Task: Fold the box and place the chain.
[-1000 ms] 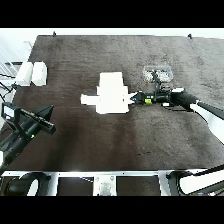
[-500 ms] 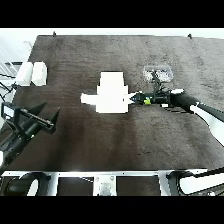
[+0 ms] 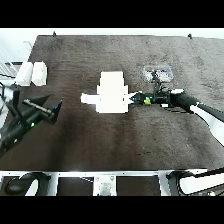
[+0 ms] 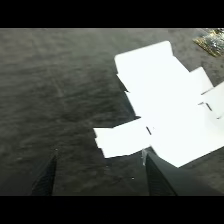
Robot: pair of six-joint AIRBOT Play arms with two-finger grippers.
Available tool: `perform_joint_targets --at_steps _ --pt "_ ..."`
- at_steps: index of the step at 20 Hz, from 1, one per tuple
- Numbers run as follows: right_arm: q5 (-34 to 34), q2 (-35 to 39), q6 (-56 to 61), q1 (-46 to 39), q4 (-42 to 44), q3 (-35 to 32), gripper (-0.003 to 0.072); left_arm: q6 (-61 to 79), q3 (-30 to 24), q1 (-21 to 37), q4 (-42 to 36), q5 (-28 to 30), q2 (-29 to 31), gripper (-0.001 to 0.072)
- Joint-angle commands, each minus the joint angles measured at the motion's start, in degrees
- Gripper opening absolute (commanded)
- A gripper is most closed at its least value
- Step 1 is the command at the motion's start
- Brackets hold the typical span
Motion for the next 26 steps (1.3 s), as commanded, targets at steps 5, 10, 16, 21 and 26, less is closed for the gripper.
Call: perform_joint_targets --at_steps 5,10,16,21,26 --pt "0.2 0.0 -1.1 0.0 0.0 0.0 0.0009 -6.4 27.0 0.0 0.2 -22.6 -36.2 0.0602" --pt "0.2 0.0 -1.1 0.1 0.0 0.0 0.0009 -15.6 48.4 0.0 2.0 -37.0 -58.1 0.0602" --pt "0.2 0.0 -1.1 0.1 0.0 0.0 0.0010 -26.8 68.6 0.0 6.3 -43.3 -76.5 0.0601" --pt "0.2 0.0 -1.1 0.1 0.0 0.0 0.0010 -28.2 78.6 -3.8 7.7 -43.2 -84.0 0.0601" --pt "0.2 0.0 -1.1 0.1 0.0 0.0 0.0010 -30.6 84.5 -8.3 12.3 -40.1 -88.8 0.0601"
